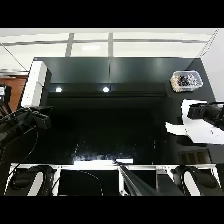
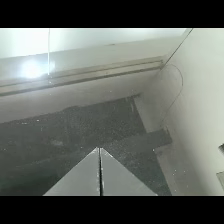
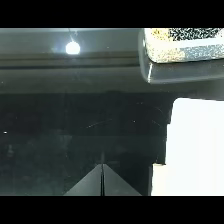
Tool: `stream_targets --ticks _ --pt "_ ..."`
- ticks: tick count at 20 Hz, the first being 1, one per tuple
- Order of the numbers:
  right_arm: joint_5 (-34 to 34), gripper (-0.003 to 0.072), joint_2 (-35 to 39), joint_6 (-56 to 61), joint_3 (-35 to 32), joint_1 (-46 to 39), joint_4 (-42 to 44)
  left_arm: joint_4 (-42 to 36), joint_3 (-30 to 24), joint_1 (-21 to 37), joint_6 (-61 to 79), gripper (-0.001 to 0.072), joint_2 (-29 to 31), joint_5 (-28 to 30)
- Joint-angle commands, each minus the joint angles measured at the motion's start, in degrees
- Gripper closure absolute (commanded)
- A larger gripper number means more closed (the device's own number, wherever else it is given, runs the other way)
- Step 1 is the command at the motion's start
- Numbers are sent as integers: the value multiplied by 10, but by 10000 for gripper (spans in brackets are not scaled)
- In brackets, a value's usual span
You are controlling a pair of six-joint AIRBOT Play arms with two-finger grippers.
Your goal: Fold the box and place the chain.
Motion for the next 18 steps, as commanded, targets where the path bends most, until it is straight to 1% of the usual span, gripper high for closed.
stream_targets --ticks 1,12,14,16,18 --pt "0 673 1 0 0 0 0 0 0 0 0 683 0 0" --pt "0 673 1 0 0 0 0 -2 0 0 0 683 0 0" --pt "-12 673 0 0 0 0 5 -26 0 -1 0 683 -1 25" --pt "-58 673 1 0 0 0 43 -48 0 -1 0 683 -1 61" --pt "-92 673 1 0 0 0 84 -50 0 -1 0 683 -1 92"
